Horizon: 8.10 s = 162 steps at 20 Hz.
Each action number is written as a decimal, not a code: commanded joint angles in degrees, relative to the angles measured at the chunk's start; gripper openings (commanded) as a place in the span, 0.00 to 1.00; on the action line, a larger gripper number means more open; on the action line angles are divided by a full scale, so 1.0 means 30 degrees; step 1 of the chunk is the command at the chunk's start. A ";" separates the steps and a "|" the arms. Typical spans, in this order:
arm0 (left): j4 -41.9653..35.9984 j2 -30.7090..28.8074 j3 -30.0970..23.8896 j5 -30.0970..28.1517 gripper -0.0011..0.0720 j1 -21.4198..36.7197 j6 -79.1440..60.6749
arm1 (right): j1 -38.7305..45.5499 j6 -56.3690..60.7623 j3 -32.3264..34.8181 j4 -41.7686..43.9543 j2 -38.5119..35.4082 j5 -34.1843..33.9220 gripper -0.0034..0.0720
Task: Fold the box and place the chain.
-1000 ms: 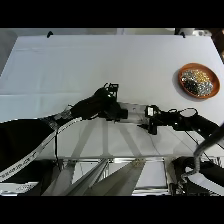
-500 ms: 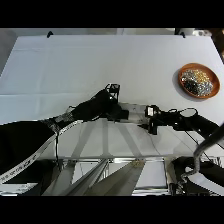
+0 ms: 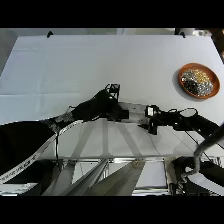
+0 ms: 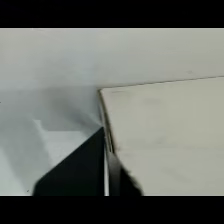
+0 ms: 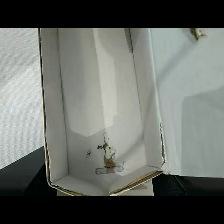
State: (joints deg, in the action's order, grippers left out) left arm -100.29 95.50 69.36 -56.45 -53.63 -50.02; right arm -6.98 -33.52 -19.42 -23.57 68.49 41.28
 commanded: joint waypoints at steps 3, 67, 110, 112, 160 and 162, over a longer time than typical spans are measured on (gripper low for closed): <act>-0.0262 -0.0015 0.0022 0.0393 0.03 -0.0095 -0.0029 | 0.0007 0.0007 0.0007 0.0000 -0.0015 0.0007 0.53; -0.1545 0.1253 0.2193 -0.2149 0.16 0.1297 -0.3818 | 0.0007 0.0007 0.0007 -0.0007 -0.0015 0.0007 0.53; -0.0102 0.1275 0.2186 -0.1953 0.06 0.0029 0.0189 | 0.0007 0.0007 0.0007 -0.0007 -0.0015 0.0007 0.53; -0.0044 0.1282 0.2186 -0.1967 0.02 0.0029 0.0182 | 0.0007 0.0007 0.0007 -0.0007 -0.0015 0.0007 0.53; -0.7082 -0.5625 -0.7519 0.5034 0.98 0.6761 -3.9852 | 0.0007 0.0007 0.0007 0.0000 -0.0015 0.0007 0.53; -0.7322 -0.5136 -0.7512 0.5792 0.98 0.6754 -3.9852 | 0.0007 0.0007 0.0007 0.0000 -0.0015 0.0007 0.53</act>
State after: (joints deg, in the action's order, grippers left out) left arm -119.20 77.93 47.62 -44.36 -33.93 -167.15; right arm -6.98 -33.52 -19.42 -23.59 68.47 41.28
